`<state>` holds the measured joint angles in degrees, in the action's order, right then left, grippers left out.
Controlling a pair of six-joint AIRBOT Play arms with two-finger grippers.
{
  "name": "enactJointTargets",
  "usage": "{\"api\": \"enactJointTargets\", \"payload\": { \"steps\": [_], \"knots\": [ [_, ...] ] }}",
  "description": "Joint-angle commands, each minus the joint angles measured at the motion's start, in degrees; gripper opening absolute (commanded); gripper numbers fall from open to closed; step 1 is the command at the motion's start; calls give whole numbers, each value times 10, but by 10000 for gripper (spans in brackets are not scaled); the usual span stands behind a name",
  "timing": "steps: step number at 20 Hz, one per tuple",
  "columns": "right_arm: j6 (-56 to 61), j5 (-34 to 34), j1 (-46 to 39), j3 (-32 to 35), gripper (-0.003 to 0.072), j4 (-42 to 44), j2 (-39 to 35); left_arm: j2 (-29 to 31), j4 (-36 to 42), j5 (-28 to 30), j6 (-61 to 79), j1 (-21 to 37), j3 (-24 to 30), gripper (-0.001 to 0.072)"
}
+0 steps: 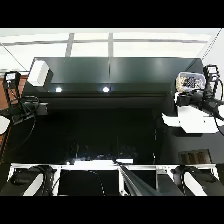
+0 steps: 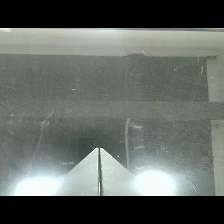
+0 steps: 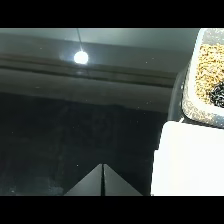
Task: Fold the box and place the chain.
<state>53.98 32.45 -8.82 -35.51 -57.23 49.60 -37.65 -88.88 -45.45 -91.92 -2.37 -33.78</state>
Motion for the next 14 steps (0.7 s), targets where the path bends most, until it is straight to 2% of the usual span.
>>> {"api": "enactJointTargets", "payload": {
  "steps": [1, 12, 14],
  "knots": [
    [0, 0, 0, 0, 16, 0, 0, 0, 0, 0, 0, 0, 0, 27],
    [0, 0, 0, 0, 16, 0, 0, 0, 0, 0, 0, 0, 0, 27],
    [1, -2, 0, 0, 16, 16, 0, -1, 11, 31, 0, 0, 0, 28]
  ]
}}
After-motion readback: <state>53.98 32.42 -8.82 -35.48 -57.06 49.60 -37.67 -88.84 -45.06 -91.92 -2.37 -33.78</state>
